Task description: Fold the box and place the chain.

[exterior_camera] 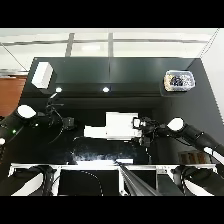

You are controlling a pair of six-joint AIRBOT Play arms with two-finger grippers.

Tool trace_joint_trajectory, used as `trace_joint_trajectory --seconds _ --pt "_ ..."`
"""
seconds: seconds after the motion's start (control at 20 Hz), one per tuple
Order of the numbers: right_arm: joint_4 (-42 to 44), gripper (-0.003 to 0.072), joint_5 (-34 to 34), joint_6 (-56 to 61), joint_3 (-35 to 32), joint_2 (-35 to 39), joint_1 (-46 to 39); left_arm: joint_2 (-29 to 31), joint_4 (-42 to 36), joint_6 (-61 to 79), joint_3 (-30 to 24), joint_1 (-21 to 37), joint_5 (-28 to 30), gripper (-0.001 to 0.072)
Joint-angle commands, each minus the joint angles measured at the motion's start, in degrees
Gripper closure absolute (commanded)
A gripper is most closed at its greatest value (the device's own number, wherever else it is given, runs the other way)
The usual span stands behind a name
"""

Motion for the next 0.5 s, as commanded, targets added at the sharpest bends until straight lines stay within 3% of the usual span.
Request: trace_joint_trajectory --seconds 0.0,0.1,0.25,0.45 --pt "0.0 0.0223 0.0 0.0 0.0 0.0 0.1 -6.1 -11.4 3.6 -3.3 7.8 -7.8 0.0684" --pt "0.0 0.0223 0.0 0.0 0.0 0.0 0.1 -11.1 -11.3 3.6 -3.3 6.3 -6.6 0.0684" --pt "0.0 0.0223 0.0 0.0 0.0 0.0 0.1 -17.2 -21.4 12.7 -3.2 1.6 -6.1 0.0685" --pt "0.0 0.0223 0.0 0.0 0.0 0.0 0.1 -20.8 -28.1 18.2 -2.1 -7.0 -6.2 0.0685"
